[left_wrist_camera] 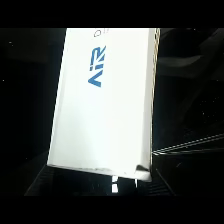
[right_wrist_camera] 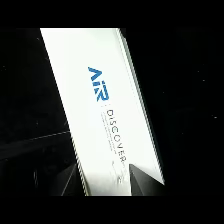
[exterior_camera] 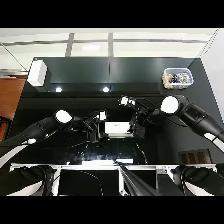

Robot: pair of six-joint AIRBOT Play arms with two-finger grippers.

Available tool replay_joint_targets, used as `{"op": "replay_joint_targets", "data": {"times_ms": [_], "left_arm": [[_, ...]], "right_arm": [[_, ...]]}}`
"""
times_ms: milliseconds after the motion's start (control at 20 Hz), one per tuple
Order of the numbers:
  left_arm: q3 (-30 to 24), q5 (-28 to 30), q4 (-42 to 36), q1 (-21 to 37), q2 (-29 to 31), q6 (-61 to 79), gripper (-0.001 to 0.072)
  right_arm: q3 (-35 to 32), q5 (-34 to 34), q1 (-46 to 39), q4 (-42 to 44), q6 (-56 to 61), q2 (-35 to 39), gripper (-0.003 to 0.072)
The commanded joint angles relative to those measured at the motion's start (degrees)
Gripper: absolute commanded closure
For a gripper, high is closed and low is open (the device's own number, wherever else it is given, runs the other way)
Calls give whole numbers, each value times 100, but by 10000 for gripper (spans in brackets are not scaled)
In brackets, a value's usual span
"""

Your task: Fold the box and place the chain.

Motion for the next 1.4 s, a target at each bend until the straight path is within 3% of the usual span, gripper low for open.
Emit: {"op": "replay_joint_targets", "data": {"times_ms": [0, 50, 1350], "left_arm": [[2, 2, 2, 0, -4, 2, 414], [2, 2, 2, 0, -4, 2, 414], [2, 2, 2, 0, -4, 2, 414]], "right_arm": [[-2, -2, 4, -4, 39, -4, 325], [-2, 0, 4, -11, 39, -4, 376], [-2, -44, 7, -35, 37, -184, 366]]}}
